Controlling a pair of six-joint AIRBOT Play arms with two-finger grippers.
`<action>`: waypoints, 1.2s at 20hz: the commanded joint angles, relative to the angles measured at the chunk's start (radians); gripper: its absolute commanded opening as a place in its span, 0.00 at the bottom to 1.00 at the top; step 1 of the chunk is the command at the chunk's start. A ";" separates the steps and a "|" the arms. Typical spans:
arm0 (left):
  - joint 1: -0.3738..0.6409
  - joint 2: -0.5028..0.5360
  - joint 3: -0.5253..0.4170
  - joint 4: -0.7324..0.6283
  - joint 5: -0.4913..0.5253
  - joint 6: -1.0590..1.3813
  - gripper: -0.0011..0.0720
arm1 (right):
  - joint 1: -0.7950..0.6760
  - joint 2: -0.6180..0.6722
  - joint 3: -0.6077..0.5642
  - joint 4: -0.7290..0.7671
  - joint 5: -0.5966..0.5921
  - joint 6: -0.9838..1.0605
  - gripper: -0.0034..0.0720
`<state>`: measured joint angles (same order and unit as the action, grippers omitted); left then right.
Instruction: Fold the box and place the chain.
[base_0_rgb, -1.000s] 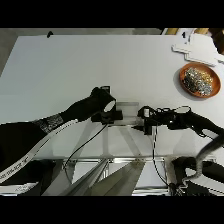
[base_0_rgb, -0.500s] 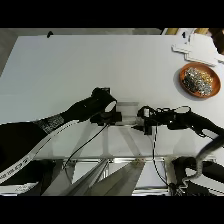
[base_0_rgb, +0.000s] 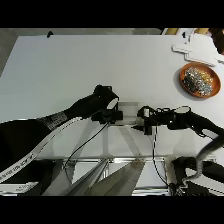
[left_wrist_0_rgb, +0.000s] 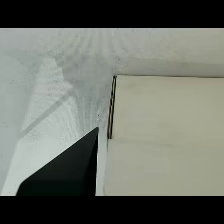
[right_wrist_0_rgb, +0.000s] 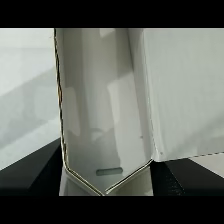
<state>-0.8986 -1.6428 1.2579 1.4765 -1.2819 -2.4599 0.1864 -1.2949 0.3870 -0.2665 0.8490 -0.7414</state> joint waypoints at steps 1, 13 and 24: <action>-0.001 -0.008 0.003 -0.010 -0.015 -0.002 0.27 | 0.000 0.000 0.000 0.000 0.000 0.000 0.60; -0.002 -0.026 0.003 -0.021 -0.010 -0.036 0.02 | 0.000 0.000 0.000 0.000 0.000 0.000 0.60; 0.045 0.109 0.003 -0.025 -0.096 0.284 0.40 | 0.000 0.000 0.000 0.000 0.000 0.000 0.60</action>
<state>-0.8757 -1.5864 1.2602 1.4548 -1.3270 -2.3405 0.1864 -1.2949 0.3870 -0.2657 0.8497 -0.7410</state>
